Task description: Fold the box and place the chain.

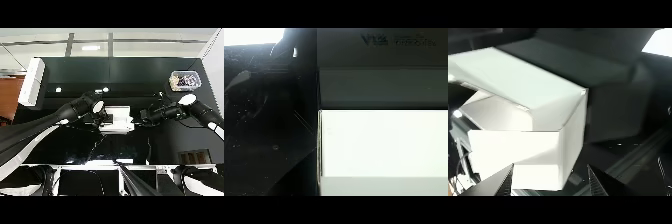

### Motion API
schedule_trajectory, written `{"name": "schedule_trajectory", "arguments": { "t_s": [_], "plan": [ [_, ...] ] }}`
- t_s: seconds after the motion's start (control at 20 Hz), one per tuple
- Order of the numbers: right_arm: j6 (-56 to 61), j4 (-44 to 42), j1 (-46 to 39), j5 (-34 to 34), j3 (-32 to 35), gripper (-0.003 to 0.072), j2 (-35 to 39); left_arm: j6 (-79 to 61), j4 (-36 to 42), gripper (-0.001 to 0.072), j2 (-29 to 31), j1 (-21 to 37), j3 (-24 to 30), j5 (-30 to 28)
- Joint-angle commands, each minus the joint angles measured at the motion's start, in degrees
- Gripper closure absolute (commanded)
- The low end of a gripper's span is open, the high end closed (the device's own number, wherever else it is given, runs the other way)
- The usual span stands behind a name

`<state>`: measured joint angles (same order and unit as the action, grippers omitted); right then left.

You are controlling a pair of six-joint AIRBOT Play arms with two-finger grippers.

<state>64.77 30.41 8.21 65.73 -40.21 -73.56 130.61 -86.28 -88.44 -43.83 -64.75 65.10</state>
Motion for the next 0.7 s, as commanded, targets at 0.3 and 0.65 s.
{"name": "schedule_trajectory", "arguments": {
  "t_s": [0.3, 0.65],
  "plan": [
    [12.07, 8.13, 10.25, -7.43, -4.46, 0.0208, -0.04, -0.07, 0.0, 0.0678, -0.02, 0.02, -0.04, -0.04],
    [26.53, 20.15, 17.29, -12.15, -7.89, 0.0323, -0.09, -0.07, -0.02, 0.0679, -0.02, 0.02, -0.04, -0.04]
  ]
}}
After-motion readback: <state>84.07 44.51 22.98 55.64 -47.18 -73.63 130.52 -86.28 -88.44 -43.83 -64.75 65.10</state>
